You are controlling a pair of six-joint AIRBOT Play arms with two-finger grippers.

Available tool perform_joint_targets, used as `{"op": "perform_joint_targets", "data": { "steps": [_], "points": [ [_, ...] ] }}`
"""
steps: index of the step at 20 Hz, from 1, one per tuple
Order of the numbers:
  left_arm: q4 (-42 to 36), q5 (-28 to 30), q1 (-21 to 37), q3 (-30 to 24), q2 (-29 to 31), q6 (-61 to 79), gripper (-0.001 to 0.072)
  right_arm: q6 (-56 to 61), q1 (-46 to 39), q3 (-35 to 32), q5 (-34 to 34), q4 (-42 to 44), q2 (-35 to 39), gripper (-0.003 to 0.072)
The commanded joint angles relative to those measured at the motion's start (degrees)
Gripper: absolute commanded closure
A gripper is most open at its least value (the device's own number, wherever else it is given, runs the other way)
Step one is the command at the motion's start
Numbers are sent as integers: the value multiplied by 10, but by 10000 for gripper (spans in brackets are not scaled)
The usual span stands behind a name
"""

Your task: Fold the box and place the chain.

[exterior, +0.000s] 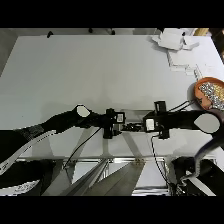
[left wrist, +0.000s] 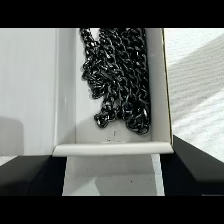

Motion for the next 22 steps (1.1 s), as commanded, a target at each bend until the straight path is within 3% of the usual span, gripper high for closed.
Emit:
{"op": "perform_joint_targets", "data": {
  "steps": [1, 4, 15, 22],
  "points": [
    [0, 0, 0, 0, 0, 0, 435, -9, -120, -1, 59, -75, -8, 508],
    [0, 0, 0, 0, 0, 0, 435, -55, -177, -3, 22, -77, -45, 508],
    [0, 0, 0, 0, 0, 0, 435, -103, -181, -3, -5, -78, -225, 509],
    [0, 0, 0, 0, 0, 0, 435, -112, -181, -3, -29, -78, -238, 553]
  ]
}}
